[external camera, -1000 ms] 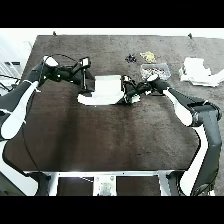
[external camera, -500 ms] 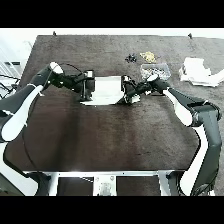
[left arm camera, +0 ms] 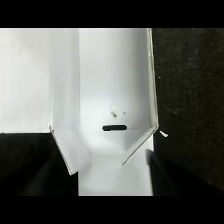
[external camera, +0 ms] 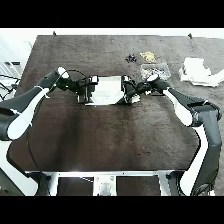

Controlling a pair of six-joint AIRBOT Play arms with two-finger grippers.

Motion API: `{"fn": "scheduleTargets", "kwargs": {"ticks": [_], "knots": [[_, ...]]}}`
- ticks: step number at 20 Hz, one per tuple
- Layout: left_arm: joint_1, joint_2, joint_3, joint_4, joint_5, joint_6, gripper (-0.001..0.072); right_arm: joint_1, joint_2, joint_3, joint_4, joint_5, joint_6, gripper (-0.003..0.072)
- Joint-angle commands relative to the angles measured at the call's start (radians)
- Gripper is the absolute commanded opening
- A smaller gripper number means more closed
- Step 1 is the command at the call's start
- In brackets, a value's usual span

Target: Fold the box and place the chain.

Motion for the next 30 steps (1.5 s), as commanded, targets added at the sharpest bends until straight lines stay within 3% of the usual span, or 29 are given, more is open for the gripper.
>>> {"fn": "scheduleTargets", "kwargs": {"ticks": [1, 2, 4, 6, 8, 17, 20, 22, 29, 30], "knots": [[-0.001, -0.002, 0.000, -0.014, 0.016, -0.005, 0.0529, 0.001, 0.000, 0.000, 0.000, 0.000, 0.000, 0.0397], [-0.001, -0.002, 0.000, -0.015, 0.016, -0.005, 0.0528, 0.001, 0.000, 0.000, 0.000, 0.000, 0.000, 0.0397], [-0.001, -0.002, 0.000, -0.016, 0.005, -0.005, 0.0409, 0.001, 0.000, 0.000, 0.000, 0.000, 0.000, 0.0397], [-0.001, -0.002, 0.000, -0.026, -0.007, -0.005, 0.0407, 0.001, 0.000, 0.000, 0.000, 0.000, 0.000, 0.0397], [-0.001, -0.002, 0.000, -0.042, -0.019, -0.005, 0.0291, 0.001, 0.000, 0.000, 0.000, 0.000, 0.000, 0.0397], [-0.005, -0.029, 0.000, -0.111, -0.050, -0.001, 0.0289, 0.001, 0.000, 0.000, 0.000, 0.000, 0.000, 0.0397], [-0.027, -0.040, 0.000, -0.119, -0.010, 0.000, 0.0288, 0.001, 0.000, 0.000, 0.000, 0.000, 0.000, 0.0397], [-0.037, -0.041, 0.000, -0.129, 0.019, 0.008, 0.0180, 0.001, 0.000, 0.000, 0.000, 0.000, 0.000, 0.0397], [-0.039, -0.041, 0.000, -0.148, 0.018, 0.008, 0.0182, 0.001, 0.000, 0.000, 0.000, 0.000, 0.000, 0.0397], [-0.039, -0.042, 0.000, -0.148, 0.012, 0.008, 0.0263, 0.001, 0.000, 0.000, 0.000, 0.000, 0.000, 0.0397]]}}
